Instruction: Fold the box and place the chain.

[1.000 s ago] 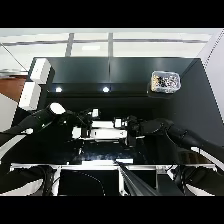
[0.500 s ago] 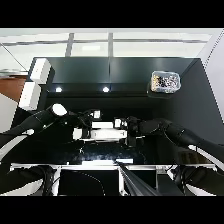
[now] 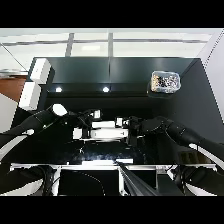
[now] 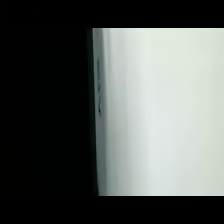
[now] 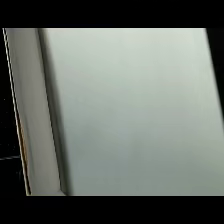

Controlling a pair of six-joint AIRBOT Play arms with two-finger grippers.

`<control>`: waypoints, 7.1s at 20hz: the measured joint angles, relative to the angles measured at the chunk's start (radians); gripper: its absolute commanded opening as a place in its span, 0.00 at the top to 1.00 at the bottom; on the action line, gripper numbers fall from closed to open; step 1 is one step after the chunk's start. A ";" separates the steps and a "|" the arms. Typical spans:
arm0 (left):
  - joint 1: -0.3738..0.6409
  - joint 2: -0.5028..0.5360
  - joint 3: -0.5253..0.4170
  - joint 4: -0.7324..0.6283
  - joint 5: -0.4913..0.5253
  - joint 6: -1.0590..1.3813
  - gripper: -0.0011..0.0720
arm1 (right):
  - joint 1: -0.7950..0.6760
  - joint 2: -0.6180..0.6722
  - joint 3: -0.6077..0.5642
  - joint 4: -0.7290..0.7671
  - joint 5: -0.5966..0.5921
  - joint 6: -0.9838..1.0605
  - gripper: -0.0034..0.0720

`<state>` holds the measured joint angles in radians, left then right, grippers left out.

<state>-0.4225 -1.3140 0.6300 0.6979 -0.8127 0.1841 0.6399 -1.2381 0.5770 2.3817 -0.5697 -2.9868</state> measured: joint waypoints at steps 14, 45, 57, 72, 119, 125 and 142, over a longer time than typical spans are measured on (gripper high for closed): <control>0.000 0.000 0.000 0.001 0.001 0.003 0.95 | 0.012 -0.011 0.001 0.006 -0.007 0.000 0.03; 0.184 0.395 -0.019 0.126 -0.431 -0.541 0.95 | 0.020 -0.031 0.001 -0.003 -0.015 0.001 0.26; -0.021 0.406 -0.175 -0.240 0.153 -0.593 0.95 | 0.020 -0.031 0.001 -0.003 -0.014 0.001 0.26; -0.118 0.214 -0.143 -0.193 0.445 -0.576 0.95 | 0.021 -0.031 0.001 -0.003 -0.003 0.001 0.26; 0.006 0.275 -0.204 0.064 0.070 -0.161 0.64 | 0.021 -0.031 0.001 -0.004 -0.011 0.009 0.26; 0.004 0.273 -0.204 -0.006 0.070 -0.161 0.64 | 0.021 -0.031 0.001 -0.004 -0.014 0.009 0.26; -0.060 0.225 -0.204 -0.090 0.144 -0.130 0.65 | 0.021 -0.031 0.001 -0.004 -0.014 0.009 0.26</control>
<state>-0.4824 -1.0889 0.4255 0.6083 -0.6685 0.0536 0.6609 -1.2686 0.5777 2.3779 -0.5842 -2.9776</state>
